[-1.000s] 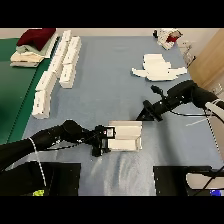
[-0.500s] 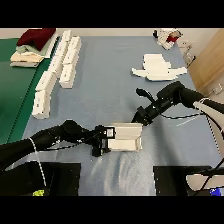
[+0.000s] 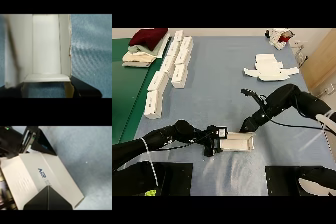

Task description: Fold the box.

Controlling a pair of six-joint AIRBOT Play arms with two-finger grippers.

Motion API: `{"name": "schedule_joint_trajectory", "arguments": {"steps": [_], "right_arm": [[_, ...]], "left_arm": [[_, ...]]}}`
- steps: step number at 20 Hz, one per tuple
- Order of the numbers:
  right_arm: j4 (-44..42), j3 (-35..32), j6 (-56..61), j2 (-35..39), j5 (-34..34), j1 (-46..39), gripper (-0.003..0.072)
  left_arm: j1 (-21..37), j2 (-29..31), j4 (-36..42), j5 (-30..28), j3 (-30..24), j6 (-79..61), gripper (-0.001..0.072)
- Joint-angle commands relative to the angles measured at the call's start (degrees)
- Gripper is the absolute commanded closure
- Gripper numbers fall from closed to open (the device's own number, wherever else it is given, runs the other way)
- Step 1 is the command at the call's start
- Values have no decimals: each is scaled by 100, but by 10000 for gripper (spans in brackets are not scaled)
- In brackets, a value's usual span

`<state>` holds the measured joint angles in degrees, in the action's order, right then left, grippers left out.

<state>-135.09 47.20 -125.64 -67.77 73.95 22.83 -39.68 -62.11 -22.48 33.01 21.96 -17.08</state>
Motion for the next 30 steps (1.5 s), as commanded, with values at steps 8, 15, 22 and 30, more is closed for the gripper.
{"name": "schedule_joint_trajectory", "arguments": {"steps": [8, 15, 22, 30], "right_arm": [[796, -1829, -74, 2210, -3032, 2186, 683], [1805, -2061, 264, 2345, -3519, 2693, 682], [2304, -1698, -188, 2555, -2924, 2693, 97], [2511, -1703, -645, 2299, -2688, 2695, 98]], "left_arm": [[2, 0, -2, -2, 7, -2, 254], [2, 0, -2, -2, 7, -2, 254], [2, 0, -2, -2, 7, -2, 254], [2, 0, -2, -2, 7, 0, 254]]}}
